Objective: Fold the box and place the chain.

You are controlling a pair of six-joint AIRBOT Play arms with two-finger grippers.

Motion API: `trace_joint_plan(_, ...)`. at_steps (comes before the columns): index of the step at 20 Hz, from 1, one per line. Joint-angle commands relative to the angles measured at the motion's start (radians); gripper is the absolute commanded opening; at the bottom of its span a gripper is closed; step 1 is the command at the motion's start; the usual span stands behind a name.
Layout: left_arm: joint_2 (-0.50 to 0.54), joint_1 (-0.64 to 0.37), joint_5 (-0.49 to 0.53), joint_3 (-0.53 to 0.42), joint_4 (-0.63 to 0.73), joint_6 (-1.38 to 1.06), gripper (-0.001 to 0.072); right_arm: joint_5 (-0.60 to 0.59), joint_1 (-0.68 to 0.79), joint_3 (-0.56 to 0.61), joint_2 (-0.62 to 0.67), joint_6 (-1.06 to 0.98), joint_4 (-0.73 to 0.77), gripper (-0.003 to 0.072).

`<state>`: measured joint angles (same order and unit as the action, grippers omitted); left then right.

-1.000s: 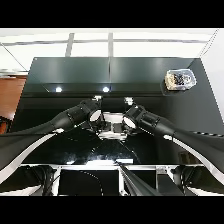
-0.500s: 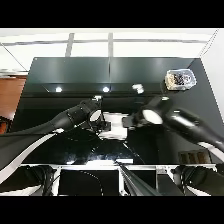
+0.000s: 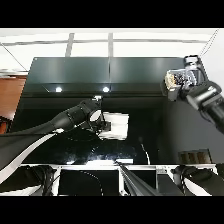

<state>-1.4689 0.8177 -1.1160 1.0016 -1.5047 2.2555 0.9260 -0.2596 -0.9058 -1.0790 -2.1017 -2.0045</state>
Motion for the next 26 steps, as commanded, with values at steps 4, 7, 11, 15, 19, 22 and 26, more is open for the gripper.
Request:
trace_joint_plan(4,-0.001,-0.001,0.015,0.001,0.002,0.000,0.0031,-0.066,0.290,-0.437,-0.425,-0.005,0.508,0.0720)
trace_joint_plan(7,-0.001,-0.001,0.011,0.001,0.002,0.000,0.0031,0.146,0.333,-0.692,-0.613,-0.177,0.531,0.0720)
trace_joint_plan(11,-0.001,-0.001,0.010,0.001,0.002,0.000,0.0031,0.148,0.372,-0.774,-0.705,-0.278,0.644,0.0615)
trace_joint_plan(15,-0.001,-0.001,0.007,0.001,-0.002,0.000,0.0031,0.132,0.376,-0.775,-0.749,-0.288,0.659,0.0615)
trace_joint_plan(19,-0.001,-0.001,0.008,0.001,-0.002,0.000,0.0031,0.113,0.376,-0.775,-0.778,-0.288,0.685,0.0615)
trace_joint_plan(22,-0.001,-0.001,0.008,0.001,-0.002,0.000,0.0031,0.089,0.376,-0.775,-0.795,-0.290,0.688,0.0615)
trace_joint_plan(26,-0.001,-0.001,0.008,0.001,-0.002,0.000,0.0031,0.075,0.376,-0.775,-0.815,-0.300,0.693,0.0581)
